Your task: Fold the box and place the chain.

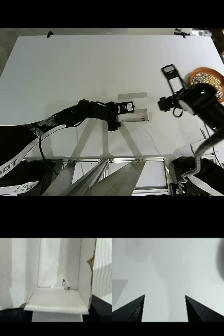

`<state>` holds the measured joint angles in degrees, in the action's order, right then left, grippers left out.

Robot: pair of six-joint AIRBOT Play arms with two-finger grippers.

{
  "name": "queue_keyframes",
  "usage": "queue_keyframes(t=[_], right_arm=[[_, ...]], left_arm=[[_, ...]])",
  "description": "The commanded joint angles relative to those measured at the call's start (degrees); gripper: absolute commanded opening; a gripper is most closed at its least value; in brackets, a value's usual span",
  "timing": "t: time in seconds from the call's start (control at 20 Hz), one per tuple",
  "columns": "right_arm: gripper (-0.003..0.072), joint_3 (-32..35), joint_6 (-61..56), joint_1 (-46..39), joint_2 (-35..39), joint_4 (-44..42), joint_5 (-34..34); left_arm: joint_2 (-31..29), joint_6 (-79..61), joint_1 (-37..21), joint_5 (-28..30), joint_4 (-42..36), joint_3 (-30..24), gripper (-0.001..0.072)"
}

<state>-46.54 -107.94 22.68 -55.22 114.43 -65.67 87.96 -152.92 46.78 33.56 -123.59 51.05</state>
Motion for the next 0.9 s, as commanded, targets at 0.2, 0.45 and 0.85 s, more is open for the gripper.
queue_keyframes(t=[0.2, 0.45, 0.85], right_arm=[[0.0487, -2.1, 11.9, -38.9, -1.5, -5.3, 19.7], [0.0455, -10.8, 18.3, -49.8, -15.9, -13.0, 20.1], [0.0454, -17.1, 18.5, -49.9, -31.8, -25.2, 23.9]], left_arm=[[0.0, 0.0, 0.0, 0.0, 0.0, 0.0, 0.0345], [0.0, 0.0, 0.0, 0.0, 0.0, 0.0, 0.0345], [0.0, 0.0, 0.0, 0.0, 0.0, 0.0, 0.0345]])
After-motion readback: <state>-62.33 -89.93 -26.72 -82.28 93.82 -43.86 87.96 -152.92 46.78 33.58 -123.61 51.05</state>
